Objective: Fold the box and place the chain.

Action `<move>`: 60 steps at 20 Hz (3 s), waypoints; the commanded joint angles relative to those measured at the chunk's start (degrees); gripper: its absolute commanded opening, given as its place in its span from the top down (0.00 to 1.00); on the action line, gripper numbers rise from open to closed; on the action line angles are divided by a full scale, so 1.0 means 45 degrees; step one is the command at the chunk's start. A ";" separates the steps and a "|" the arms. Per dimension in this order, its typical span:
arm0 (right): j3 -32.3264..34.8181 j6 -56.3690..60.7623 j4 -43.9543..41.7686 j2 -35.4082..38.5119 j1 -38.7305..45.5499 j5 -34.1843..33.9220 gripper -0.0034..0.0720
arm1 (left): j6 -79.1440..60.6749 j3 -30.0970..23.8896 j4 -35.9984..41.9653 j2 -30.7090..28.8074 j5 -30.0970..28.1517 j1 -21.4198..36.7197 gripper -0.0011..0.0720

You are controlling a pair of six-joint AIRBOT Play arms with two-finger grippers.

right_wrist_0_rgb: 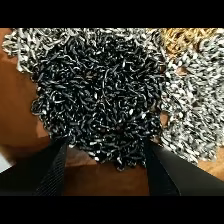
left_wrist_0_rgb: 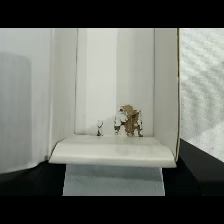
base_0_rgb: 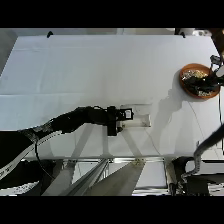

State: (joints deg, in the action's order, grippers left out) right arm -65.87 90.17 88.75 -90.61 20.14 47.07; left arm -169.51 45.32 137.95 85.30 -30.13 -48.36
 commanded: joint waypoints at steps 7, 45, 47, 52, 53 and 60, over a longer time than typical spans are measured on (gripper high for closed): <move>-0.0165 -0.0175 -0.0233 -0.0568 0.0034 0.0355 0.93 | -0.0005 0.0010 -0.0005 -0.0005 -0.0010 0.0010 0.64; 0.0962 -0.3837 -0.8072 1.3357 -0.3415 0.7509 0.93 | -0.0005 0.0010 0.0000 -0.0005 -0.0010 0.0010 0.64; 0.1083 -0.3725 -0.8077 1.3357 -0.3643 0.7436 0.93 | -0.0005 0.0010 -0.0005 -0.0005 -0.0005 0.0010 0.64; 0.2846 -0.3483 -0.8320 1.3362 -0.3774 0.7359 0.93 | -0.0005 0.0010 0.0000 -0.0005 -0.0010 0.0010 0.64; 0.3361 -0.3487 -0.8461 1.3362 -0.3774 0.7169 0.93 | -0.0005 0.0010 -0.0005 -0.0005 -0.0010 0.0010 0.64; 0.5217 -0.4124 -1.0132 1.3362 -0.3774 0.5459 0.93 | -0.0005 0.0010 -0.0005 -0.0005 -0.0005 0.0010 0.64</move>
State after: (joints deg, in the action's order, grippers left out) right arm -44.53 72.64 46.44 -30.55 3.22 74.43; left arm -169.51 45.32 137.95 85.30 -30.15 -48.36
